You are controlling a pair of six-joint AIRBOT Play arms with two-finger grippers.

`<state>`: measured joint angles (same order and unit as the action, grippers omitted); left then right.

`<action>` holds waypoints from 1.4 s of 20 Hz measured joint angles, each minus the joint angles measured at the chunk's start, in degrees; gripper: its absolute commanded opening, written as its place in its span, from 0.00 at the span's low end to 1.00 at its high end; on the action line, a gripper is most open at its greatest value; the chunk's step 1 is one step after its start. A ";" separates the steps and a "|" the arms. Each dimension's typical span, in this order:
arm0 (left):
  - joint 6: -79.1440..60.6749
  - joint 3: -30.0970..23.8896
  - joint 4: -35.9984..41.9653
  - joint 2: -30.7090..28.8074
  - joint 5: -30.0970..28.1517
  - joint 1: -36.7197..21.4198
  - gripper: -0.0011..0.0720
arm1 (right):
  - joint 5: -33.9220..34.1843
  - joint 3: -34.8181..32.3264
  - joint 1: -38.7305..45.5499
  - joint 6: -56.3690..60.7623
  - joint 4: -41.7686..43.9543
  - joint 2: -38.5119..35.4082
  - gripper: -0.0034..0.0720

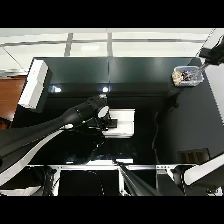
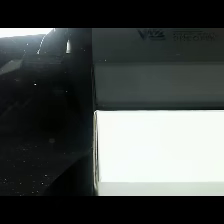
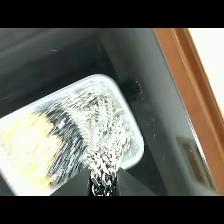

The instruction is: Fold the box and place the chain.

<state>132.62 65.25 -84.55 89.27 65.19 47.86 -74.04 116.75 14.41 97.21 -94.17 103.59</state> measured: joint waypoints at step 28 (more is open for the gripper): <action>0.02 0.02 -0.02 0.00 0.00 -0.11 0.06 | -18.75 -19.32 -23.65 -8.31 35.52 -47.41 0.06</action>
<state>132.64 65.28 -84.58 89.27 65.19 47.75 -92.79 97.43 -9.23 88.90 -58.65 56.18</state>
